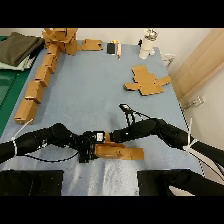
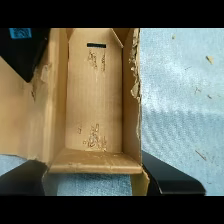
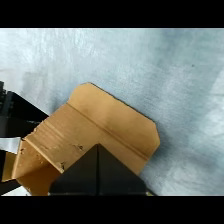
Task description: Fold the box.
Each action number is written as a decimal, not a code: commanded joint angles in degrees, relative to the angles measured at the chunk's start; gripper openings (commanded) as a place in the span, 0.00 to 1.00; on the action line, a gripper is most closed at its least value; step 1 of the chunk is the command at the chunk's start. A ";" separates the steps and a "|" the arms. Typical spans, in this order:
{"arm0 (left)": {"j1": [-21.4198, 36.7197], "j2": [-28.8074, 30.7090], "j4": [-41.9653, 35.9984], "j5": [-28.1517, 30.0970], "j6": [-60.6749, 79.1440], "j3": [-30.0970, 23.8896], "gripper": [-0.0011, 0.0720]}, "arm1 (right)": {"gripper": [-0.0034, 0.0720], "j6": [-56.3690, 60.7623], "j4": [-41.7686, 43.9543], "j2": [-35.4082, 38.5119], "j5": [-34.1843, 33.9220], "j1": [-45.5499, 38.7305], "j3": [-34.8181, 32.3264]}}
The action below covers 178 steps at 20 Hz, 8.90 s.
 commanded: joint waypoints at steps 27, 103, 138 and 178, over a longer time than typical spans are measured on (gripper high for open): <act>0.04 0.00 -0.04 -0.22 0.02 0.09 0.56 | 0.79 -32.11 -20.61 30.18 -18.05 0.17 -11.32; 0.04 0.00 -0.04 -0.22 0.02 0.09 0.56 | 0.05 20.87 -12.79 20.96 -13.84 -5.57 -12.41; 0.04 0.00 -0.04 -0.22 0.02 0.09 0.56 | 0.54 61.22 -34.56 -6.86 -25.94 21.16 14.23; 0.04 0.00 -0.04 -0.22 0.02 0.09 0.56 | 0.05 -26.03 33.62 -20.81 -31.69 -32.96 12.98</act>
